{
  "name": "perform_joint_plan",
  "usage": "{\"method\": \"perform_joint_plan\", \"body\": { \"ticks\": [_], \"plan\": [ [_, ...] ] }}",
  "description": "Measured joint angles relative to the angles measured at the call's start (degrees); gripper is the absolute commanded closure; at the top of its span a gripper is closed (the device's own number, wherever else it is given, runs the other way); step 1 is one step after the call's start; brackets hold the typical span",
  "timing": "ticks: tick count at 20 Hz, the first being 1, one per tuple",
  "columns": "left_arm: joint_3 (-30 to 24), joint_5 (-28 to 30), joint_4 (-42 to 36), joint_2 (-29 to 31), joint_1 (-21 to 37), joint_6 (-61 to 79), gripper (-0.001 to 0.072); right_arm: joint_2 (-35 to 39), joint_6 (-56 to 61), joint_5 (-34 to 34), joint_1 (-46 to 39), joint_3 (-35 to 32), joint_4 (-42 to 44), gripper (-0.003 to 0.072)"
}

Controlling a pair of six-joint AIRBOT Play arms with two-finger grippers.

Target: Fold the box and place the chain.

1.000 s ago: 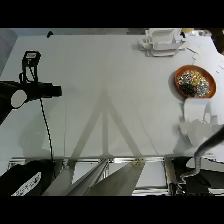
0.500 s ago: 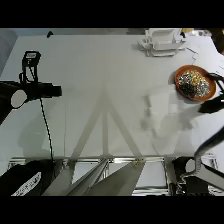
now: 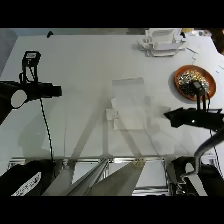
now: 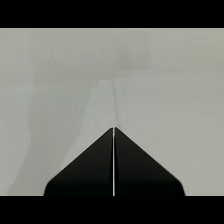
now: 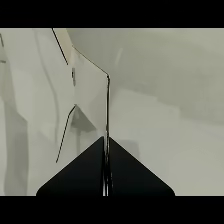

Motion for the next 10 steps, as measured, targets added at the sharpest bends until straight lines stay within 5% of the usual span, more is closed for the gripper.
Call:
{"method": "perform_joint_plan", "body": {
  "ticks": [8,9,10],
  "plan": [
    [-0.02,0.98,-1.53,0.00,0.00,-0.72,0.0696,5.33,1.92,-3.23,2.01,-8.11,0.50,0.0673],
    [-0.02,1.68,-1.86,0.00,0.00,-0.72,0.0607,5.46,1.99,-3.37,2.08,-8.31,0.50,0.0673],
    [-0.02,2.51,-2.03,0.00,0.00,-0.59,0.0328,5.53,2.03,-3.39,2.12,-8.44,0.50,0.0673]
  ]
}}
